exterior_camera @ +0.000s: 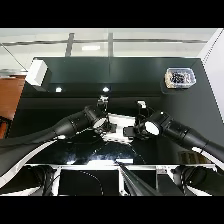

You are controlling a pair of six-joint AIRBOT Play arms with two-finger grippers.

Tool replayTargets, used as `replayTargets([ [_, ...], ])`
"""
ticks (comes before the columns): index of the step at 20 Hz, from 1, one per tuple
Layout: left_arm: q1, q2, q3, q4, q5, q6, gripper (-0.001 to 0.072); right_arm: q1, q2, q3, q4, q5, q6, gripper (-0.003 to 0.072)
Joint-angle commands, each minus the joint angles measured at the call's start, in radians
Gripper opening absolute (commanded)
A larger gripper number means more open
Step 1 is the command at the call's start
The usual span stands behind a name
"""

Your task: Fold the box and place the chain.

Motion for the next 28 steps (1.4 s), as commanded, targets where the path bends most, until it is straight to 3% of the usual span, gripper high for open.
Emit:
replayTargets([
  [1,0.001,-0.001,0.001,0.005,0.002,0.001,0.0030,0.019,-0.010,0.021,-0.049,0.011,0.161,0.0367],
  [11,0.001,-0.001,0.001,0.004,0.004,0.001,0.0029,0.019,-0.129,0.077,-0.004,0.084,0.198,0.0335],
  [12,0.001,-0.001,0.001,0.004,0.004,0.001,0.0029,0.019,-0.135,0.077,0.005,0.079,0.198,0.0303],
  [20,0.001,-0.001,0.001,0.004,0.005,0.001,0.0030,0.019,-0.143,0.078,0.006,0.068,0.199,0.0300],
  [21,0.001,-0.001,0.001,0.004,0.005,0.001,0.0029,0.019,-0.143,0.079,0.008,0.061,0.198,0.0126],
  [22,0.001,-0.001,0.001,0.004,0.005,0.001,0.0030,0.019,-0.143,0.079,0.014,0.045,0.198,0.0078],
  [28,0.001,-0.001,0.001,0.004,0.005,0.001,0.0029,0.019,-0.143,0.079,0.014,0.040,0.198,0.0058],
])
